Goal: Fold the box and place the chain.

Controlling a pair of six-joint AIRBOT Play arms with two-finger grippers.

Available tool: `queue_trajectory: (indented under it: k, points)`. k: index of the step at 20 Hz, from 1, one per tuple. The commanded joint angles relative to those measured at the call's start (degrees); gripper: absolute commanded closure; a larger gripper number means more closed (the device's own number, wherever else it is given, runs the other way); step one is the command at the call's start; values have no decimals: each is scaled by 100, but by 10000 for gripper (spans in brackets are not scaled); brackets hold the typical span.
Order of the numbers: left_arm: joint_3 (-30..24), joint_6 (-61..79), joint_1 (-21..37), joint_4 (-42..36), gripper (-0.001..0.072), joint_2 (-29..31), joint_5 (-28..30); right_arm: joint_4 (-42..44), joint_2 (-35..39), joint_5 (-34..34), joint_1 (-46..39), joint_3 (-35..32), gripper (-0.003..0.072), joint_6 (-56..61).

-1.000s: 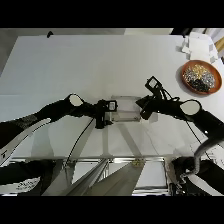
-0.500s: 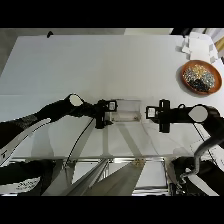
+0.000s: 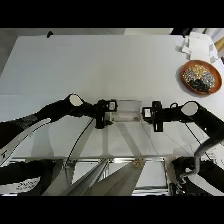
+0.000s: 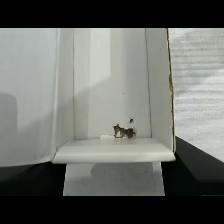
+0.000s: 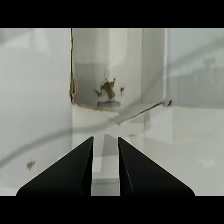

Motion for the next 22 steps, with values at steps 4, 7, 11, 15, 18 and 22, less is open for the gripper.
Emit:
queue_trajectory:
  k: [4,7,11,15,18,22]
  points:
    - [-4,2,-2,0,697,2,-2,544,-66,-175,-4,-2,513,-212]
    - [-4,2,-2,0,697,2,-2,837,-107,-175,2,-4,523,-234]
    - [-4,2,-4,0,697,2,-2,922,-260,-179,234,-2,523,-457]
    - [-4,2,-2,0,697,2,-2,1193,-262,-221,293,-2,516,-568]
    - [-4,2,-2,0,697,2,-2,1220,-267,-219,293,-4,508,-568]
    - [-4,2,-2,0,697,2,-2,1222,-271,-221,293,-4,371,-568]
